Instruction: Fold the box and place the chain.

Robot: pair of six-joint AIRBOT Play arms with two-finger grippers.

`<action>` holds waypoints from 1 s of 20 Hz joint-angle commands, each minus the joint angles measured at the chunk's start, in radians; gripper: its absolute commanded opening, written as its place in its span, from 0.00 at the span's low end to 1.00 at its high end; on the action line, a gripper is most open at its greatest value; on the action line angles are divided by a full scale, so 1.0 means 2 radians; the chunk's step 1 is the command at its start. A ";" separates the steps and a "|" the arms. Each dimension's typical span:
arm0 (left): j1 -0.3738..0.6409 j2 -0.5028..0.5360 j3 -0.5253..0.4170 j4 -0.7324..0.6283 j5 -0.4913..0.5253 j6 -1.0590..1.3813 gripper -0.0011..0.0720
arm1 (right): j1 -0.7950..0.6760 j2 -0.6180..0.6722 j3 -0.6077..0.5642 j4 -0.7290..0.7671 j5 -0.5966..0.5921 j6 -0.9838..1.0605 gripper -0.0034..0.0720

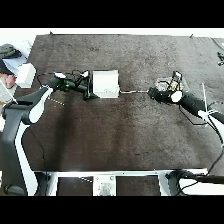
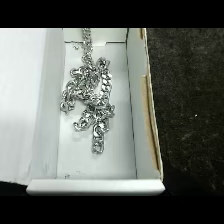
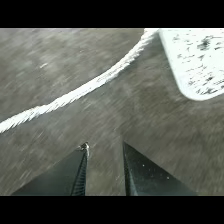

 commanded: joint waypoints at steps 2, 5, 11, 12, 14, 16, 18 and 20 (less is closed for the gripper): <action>0.000 0.000 0.000 0.000 0.000 0.000 0.40 | -0.010 -0.046 0.035 0.010 -0.026 0.008 0.41; 0.000 0.000 0.000 0.000 0.000 0.000 0.40 | -0.010 -0.076 0.072 0.025 -0.026 0.008 0.41; 0.000 0.000 0.000 0.000 0.000 0.000 0.40 | -0.010 -0.119 0.107 0.030 -0.026 0.020 0.39; 0.000 0.000 0.000 0.000 0.000 0.000 0.40 | -0.010 -0.123 0.108 0.032 -0.026 0.021 0.26; 0.000 0.000 0.000 0.000 0.000 0.000 0.40 | -0.010 -0.124 0.108 0.035 -0.026 0.021 0.18; 0.000 0.000 0.000 0.000 0.000 0.000 0.40 | -0.004 -0.114 0.108 0.036 -0.021 0.021 0.03; 0.000 0.000 0.000 0.000 0.000 0.000 0.40 | 0.015 -0.088 0.108 0.036 -0.010 0.010 0.03; 0.000 0.000 0.000 0.000 0.000 0.000 0.40 | 0.053 -0.047 0.108 0.035 -0.007 -0.012 0.03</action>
